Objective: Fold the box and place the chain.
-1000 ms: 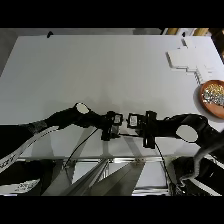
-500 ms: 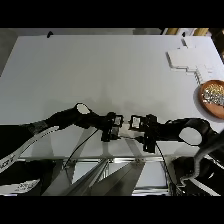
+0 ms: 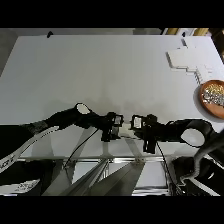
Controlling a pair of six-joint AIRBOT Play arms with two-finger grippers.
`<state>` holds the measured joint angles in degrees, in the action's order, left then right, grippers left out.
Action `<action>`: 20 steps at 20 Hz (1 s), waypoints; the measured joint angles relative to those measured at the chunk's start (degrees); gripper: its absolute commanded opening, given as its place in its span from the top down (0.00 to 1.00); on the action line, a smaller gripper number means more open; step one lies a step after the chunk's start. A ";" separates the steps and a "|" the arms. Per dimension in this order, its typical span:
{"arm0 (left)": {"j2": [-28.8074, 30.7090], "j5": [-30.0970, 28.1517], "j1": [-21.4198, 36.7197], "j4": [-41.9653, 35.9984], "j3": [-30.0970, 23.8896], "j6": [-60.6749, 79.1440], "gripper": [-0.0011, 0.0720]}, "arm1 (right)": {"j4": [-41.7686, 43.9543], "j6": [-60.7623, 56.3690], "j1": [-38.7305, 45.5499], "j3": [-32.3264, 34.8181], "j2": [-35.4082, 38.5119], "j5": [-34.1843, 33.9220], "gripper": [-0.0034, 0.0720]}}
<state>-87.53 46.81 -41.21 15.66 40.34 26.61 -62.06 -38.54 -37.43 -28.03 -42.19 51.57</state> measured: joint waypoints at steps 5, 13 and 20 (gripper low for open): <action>0.00 -0.07 0.00 0.04 0.00 0.02 0.70 | 0.61 -0.15 0.00 0.28 -2.69 0.17 0.93; 0.00 -0.04 0.00 0.02 0.00 0.04 0.70 | 0.79 -0.17 0.00 1.95 -3.56 1.01 0.93; 0.00 -0.02 0.00 0.07 0.00 0.09 0.70 | 1.88 -0.17 0.00 4.20 -3.63 -0.55 0.93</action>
<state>-87.53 46.78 -41.21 15.73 40.34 26.70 -60.18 -38.72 -37.43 -23.83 -45.82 51.03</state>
